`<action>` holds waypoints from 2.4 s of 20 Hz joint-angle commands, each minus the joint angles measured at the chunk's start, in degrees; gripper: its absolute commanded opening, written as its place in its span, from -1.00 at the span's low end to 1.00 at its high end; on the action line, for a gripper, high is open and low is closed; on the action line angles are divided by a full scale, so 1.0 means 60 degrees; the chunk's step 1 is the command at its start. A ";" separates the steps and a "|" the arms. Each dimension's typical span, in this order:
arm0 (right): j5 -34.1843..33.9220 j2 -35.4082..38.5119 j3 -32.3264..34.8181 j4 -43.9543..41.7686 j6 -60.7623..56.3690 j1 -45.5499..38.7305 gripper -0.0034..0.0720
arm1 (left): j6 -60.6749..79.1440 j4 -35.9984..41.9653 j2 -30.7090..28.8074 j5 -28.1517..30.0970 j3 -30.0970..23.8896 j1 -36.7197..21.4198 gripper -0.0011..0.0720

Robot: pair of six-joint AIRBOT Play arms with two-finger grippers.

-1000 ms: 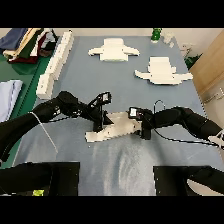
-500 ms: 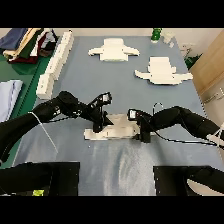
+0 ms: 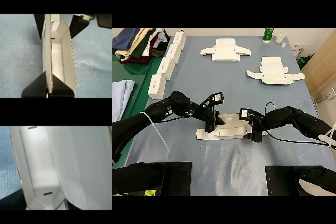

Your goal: Fold the box.

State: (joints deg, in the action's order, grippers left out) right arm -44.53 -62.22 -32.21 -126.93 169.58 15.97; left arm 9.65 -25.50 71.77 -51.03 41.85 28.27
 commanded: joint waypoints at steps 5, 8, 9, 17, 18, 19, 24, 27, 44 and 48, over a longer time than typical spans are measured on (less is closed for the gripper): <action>-0.0546 0.0007 0.0007 -0.0004 -0.0033 -0.0004 0.92 | -0.0007 -0.0011 0.0000 0.0000 0.0000 -0.0007 -0.93; -0.0969 0.0015 0.0007 -0.0033 -0.0033 -0.0004 0.91 | -0.0004 -0.0011 0.0000 0.0007 0.0000 -0.0007 -0.93; -0.1002 0.0025 0.0007 -0.0033 -0.0033 -0.0004 0.92 | -0.0004 -0.0011 0.0000 0.0004 0.0000 -0.0007 -0.93; -0.0798 0.0007 0.0007 0.0077 -0.0295 -0.0004 0.91 | -0.0007 -0.0011 0.0000 0.0004 0.0000 -0.0007 -0.93; -0.0845 0.0007 0.0004 0.0109 -0.0295 -0.0004 0.91 | -0.0007 -0.0007 0.0000 0.0004 0.0000 -0.0007 -0.93; -0.0954 0.0007 0.0004 0.0109 -0.0299 -0.0004 0.91 | -0.0007 -0.0007 0.0000 0.0004 0.0000 -0.0007 -0.93; -0.1169 -0.0044 0.0066 0.0197 -0.0229 -0.0015 0.91 | -0.0011 -0.0004 0.0000 -0.0004 0.0000 -0.0004 -0.93; -0.1096 -0.0036 0.0244 0.0175 0.0186 -0.0015 0.91 | -0.0011 -0.0004 0.0000 0.0000 0.0000 -0.0007 -0.93; -0.0415 -0.0113 0.0382 -0.0317 0.0168 -0.0142 0.90 | -0.0011 -0.0004 0.0000 -0.0004 0.0000 -0.0004 -0.93; -0.0408 -0.0113 0.0382 -0.0313 0.0175 -0.0142 0.90 | -0.0011 -0.0004 0.0000 -0.0004 0.0000 -0.0004 -0.93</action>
State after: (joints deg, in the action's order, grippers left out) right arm -46.96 -62.85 -29.95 -128.86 170.60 15.07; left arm 9.58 -25.47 71.81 -51.05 41.85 28.27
